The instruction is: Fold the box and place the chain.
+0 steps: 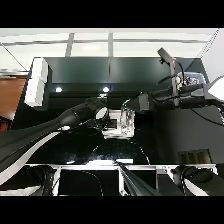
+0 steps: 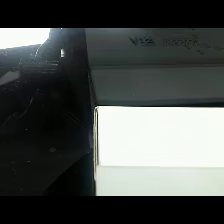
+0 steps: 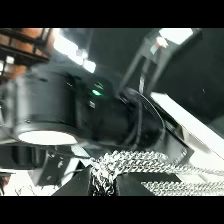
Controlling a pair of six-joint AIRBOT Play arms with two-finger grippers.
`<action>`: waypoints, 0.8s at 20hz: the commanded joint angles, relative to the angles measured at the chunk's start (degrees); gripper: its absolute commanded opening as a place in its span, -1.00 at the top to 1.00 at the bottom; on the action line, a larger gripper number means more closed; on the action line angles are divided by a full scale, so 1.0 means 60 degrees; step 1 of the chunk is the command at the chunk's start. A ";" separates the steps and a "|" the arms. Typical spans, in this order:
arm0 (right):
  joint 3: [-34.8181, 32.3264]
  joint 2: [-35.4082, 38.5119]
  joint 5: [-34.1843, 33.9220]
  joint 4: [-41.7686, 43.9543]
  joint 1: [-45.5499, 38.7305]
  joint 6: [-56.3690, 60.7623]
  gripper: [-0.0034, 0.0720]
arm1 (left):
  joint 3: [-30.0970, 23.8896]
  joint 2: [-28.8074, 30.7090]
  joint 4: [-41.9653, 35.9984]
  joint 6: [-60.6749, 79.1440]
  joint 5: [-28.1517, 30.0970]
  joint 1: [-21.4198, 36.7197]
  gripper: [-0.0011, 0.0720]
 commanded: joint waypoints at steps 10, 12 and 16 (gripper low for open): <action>-0.1195 -0.0036 -0.0153 -0.2157 0.0262 0.0455 0.90 | -0.0004 -0.0004 0.0000 0.0000 0.0000 0.0011 0.90; -0.1574 -0.0160 -0.0670 -0.2339 0.0401 0.0452 0.90 | -0.0004 -0.0004 0.0004 0.0000 0.0000 0.0011 0.90; -0.1741 -0.0805 -0.1191 -0.2335 0.0878 0.0310 0.90 | -0.0004 -0.0004 0.0004 0.0000 0.0007 0.0011 0.90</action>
